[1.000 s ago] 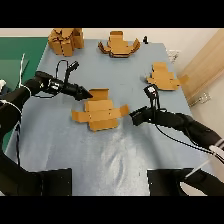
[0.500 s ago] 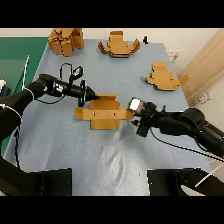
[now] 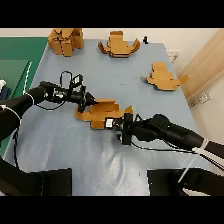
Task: Fold the box.
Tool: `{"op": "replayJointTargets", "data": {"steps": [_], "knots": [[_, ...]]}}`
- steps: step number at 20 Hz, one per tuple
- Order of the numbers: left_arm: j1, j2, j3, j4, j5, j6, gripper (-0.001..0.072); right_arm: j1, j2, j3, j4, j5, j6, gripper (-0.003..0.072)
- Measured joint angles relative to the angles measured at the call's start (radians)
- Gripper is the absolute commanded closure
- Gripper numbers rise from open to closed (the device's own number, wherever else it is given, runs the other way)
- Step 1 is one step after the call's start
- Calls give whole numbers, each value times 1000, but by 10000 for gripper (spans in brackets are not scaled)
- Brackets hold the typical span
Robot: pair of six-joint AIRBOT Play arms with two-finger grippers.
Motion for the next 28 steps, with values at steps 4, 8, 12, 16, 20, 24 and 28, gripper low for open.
{"op": "replayJointTargets", "data": {"steps": [4,8,12,16,20,24,28], "knots": [[0,0,-3,0,-5,2,691,2,-63,0,-55,90,-2,146],[0,0,-3,2,-19,-11,691,-27,-97,6,-111,178,0,146],[0,0,-3,17,-34,-25,691,-82,-106,43,-123,226,38,103],[1,0,-3,28,-43,-32,691,-113,-109,71,-123,245,54,85],[1,0,-3,36,-50,-36,691,-127,-117,79,-123,257,60,83],[1,0,-3,44,-57,-48,691,-148,-154,98,-92,241,61,94],[1,0,-3,49,-57,-51,691,-169,-200,159,-61,183,21,94]]}}
